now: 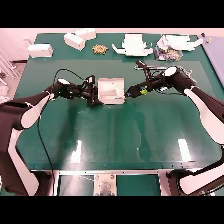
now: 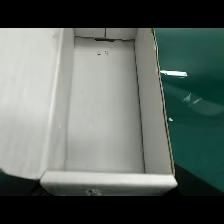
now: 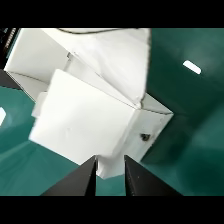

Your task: Fold the box and place the chain.

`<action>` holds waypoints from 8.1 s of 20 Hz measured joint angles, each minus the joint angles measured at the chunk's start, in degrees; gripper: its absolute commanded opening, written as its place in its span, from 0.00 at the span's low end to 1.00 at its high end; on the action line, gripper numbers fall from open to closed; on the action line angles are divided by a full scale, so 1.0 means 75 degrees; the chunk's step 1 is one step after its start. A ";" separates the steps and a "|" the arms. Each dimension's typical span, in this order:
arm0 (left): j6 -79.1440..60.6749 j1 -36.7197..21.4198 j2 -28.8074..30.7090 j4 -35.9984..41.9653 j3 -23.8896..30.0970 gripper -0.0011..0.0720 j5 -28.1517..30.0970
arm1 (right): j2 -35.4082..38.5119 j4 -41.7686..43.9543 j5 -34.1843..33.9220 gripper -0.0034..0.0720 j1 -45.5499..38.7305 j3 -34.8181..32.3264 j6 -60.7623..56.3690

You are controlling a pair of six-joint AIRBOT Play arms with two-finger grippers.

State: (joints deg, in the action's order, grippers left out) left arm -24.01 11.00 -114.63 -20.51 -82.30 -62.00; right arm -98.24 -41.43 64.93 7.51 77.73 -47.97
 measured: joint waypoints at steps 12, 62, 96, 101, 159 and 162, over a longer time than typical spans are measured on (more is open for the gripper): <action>0.0003 0.0000 0.0000 0.0000 0.0000 0.56 -0.0015 | 0.0000 -0.0131 -0.0708 0.53 0.0187 0.0000 -0.0009; 0.0000 -0.0006 -0.0006 -0.0003 0.0000 0.56 -0.0251 | -0.0309 -0.6140 -0.0697 0.54 0.2573 0.1148 -0.6429; -0.0003 0.0006 -0.0009 0.0029 0.0000 0.56 -0.0277 | -0.0793 -0.6843 0.0283 0.72 0.3034 0.2046 -0.7676; 0.0017 0.0000 -0.0009 0.0041 0.0000 0.56 -0.0256 | -0.0571 -0.7079 0.0466 0.72 0.2841 0.2092 -0.7679; 0.0000 0.0000 -0.0009 0.0020 0.0000 0.56 -0.0251 | -0.2480 -0.0522 0.0198 0.66 -0.3337 0.2783 0.8478; 0.0000 0.0000 -0.0009 0.0020 0.0000 0.57 -0.0251 | -0.2608 -0.0487 0.0198 0.65 -0.3316 0.2932 0.8472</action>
State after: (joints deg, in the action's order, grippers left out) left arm -24.01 11.00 -114.69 -20.36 -82.30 -63.88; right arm -117.80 -45.08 66.41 -17.37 99.72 15.57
